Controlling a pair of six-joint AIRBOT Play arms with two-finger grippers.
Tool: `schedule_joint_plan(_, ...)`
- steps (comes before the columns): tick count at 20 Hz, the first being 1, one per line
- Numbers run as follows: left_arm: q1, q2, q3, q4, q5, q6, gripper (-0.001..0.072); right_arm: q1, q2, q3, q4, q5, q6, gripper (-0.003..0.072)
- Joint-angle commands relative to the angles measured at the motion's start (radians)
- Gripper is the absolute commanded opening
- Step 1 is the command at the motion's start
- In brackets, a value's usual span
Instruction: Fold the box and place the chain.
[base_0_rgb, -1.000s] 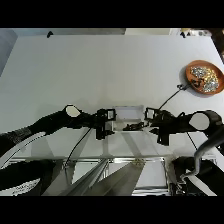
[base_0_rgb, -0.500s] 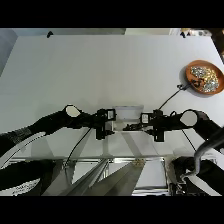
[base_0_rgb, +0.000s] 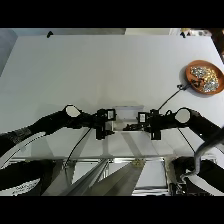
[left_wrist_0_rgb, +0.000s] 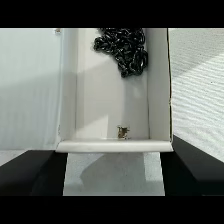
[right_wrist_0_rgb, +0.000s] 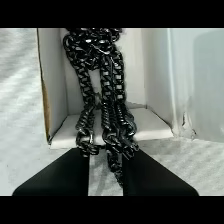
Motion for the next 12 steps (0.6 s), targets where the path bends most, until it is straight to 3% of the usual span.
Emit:
schedule_joint_plan(1, 0.000, 0.000, 0.000, 0.000, 0.000, 0.000, 0.0312, 0.000, -0.014, 0.000, 0.003, -0.013, -0.006, 0.0165)
schedule_joint_plan(2, 0.000, 0.000, 0.000, 0.000, 0.000, 0.000, 0.0312, 0.000, -0.014, 0.000, 0.003, -0.013, -0.006, 0.0154)
schedule_joint_plan(4, 0.000, 0.000, 0.000, 0.000, 0.000, 0.000, 0.0312, 0.000, -0.014, 0.000, 0.003, -0.007, -0.005, 0.0048)
schedule_joint_plan(9, 0.000, 0.000, 0.000, 0.000, 0.000, 0.000, 0.0312, -0.013, 0.045, 0.000, -0.054, -0.001, 0.018, 0.0027)
schedule_joint_plan(12, 0.000, 0.000, 0.000, 0.000, 0.000, 0.000, 0.0312, -0.097, 0.130, 0.000, -0.105, 0.009, 0.139, 0.0026)
